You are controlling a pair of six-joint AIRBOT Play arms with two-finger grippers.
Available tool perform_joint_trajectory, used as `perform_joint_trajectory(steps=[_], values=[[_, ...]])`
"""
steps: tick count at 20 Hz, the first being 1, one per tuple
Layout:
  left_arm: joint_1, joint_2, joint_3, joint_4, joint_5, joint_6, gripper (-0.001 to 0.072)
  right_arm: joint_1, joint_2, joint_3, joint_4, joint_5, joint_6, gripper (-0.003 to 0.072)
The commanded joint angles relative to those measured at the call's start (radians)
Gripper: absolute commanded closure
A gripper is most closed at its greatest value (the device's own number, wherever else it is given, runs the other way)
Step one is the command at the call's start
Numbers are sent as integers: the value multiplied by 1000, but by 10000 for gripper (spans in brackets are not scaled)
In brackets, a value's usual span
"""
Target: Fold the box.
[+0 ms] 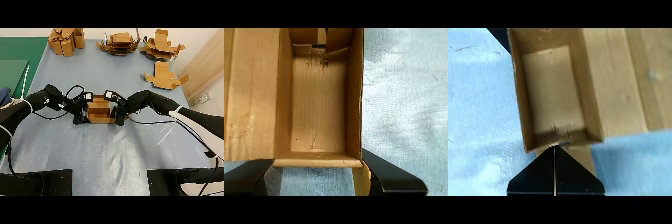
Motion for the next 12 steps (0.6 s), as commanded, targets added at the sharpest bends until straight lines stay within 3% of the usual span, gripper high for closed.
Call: perform_joint_trajectory(steps=[1,5,9,12], values=[[1,0,0,3,-1,2,642,-59,27,1,-55,-59,248,677],[1,0,0,3,0,2,642,-190,106,0,15,-81,648,677],[1,0,0,3,0,2,641,-331,200,-39,21,-119,883,679],[1,0,0,3,0,2,642,-411,179,-100,26,-247,973,679]])
